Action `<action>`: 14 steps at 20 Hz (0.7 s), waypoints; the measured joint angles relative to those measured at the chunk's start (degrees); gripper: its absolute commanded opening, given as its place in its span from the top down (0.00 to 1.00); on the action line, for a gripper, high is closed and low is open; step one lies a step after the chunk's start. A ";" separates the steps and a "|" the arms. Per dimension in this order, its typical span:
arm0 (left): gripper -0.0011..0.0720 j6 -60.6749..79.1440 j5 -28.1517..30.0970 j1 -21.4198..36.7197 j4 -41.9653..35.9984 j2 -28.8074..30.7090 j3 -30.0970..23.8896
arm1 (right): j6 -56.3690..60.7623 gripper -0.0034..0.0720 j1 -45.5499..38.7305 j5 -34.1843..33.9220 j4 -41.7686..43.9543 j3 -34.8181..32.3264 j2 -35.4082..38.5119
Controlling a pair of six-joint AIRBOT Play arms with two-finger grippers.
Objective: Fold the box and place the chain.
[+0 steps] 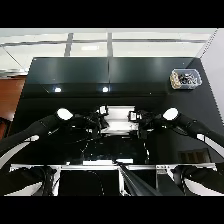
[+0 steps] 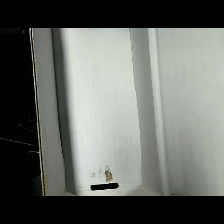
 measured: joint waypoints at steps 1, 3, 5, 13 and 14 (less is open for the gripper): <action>0.70 -0.02 -0.02 0.00 -0.11 -0.07 0.00 | -0.02 0.63 0.00 0.00 -0.02 0.00 0.00; 0.59 -0.04 -0.11 0.00 -0.22 -0.15 0.00 | 0.00 0.63 0.00 0.00 0.00 0.00 0.00; 0.92 0.02 -0.09 0.00 -0.17 -0.22 0.00 | 0.00 0.63 0.00 0.00 0.00 0.00 0.00; 0.95 0.24 -0.44 -0.11 1.38 -0.17 0.07 | -0.02 0.63 0.00 0.00 -0.02 0.00 0.00; 0.95 -0.04 -0.44 -0.11 1.42 -0.07 0.07 | -0.02 0.63 -0.02 0.00 -0.02 0.00 0.00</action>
